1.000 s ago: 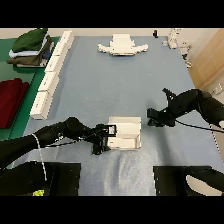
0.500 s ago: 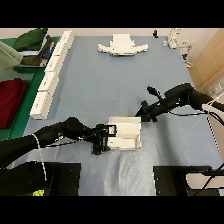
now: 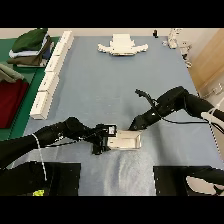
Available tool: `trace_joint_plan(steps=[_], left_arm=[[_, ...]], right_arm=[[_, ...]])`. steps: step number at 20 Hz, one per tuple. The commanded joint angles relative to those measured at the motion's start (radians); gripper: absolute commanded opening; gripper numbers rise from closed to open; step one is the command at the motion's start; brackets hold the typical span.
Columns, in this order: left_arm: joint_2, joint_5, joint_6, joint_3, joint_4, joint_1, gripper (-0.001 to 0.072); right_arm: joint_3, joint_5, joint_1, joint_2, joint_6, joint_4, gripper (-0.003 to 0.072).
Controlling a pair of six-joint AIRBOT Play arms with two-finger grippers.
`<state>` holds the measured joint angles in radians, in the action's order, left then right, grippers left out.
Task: Fold the box.
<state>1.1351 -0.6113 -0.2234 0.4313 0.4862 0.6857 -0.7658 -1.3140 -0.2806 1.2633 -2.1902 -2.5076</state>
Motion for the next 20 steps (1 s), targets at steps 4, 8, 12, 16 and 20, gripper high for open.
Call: trace_joint_plan(steps=[4,8,12,16,20], left_arm=[[0.000,0.000,0.000,0.001,0.000,0.000,0.0511],[0.000,0.000,0.000,0.001,0.000,0.000,0.0511],[0.000,0.000,0.000,0.001,0.000,0.000,0.0511],[0.000,0.000,0.000,0.001,0.000,0.000,0.0511],[0.000,0.000,0.000,0.001,0.000,0.000,0.0511]], right_arm=[[0.159,0.426,-0.242,-0.255,-0.081,0.120,0.0007],[0.273,0.676,-0.412,-0.397,-0.080,0.183,0.0007],[0.358,0.828,-0.520,-0.452,-0.077,0.222,0.0008],[0.370,0.847,-0.544,-0.454,-0.078,0.261,0.0008],[0.347,0.838,-0.544,-0.454,-0.082,0.294,0.0069]])
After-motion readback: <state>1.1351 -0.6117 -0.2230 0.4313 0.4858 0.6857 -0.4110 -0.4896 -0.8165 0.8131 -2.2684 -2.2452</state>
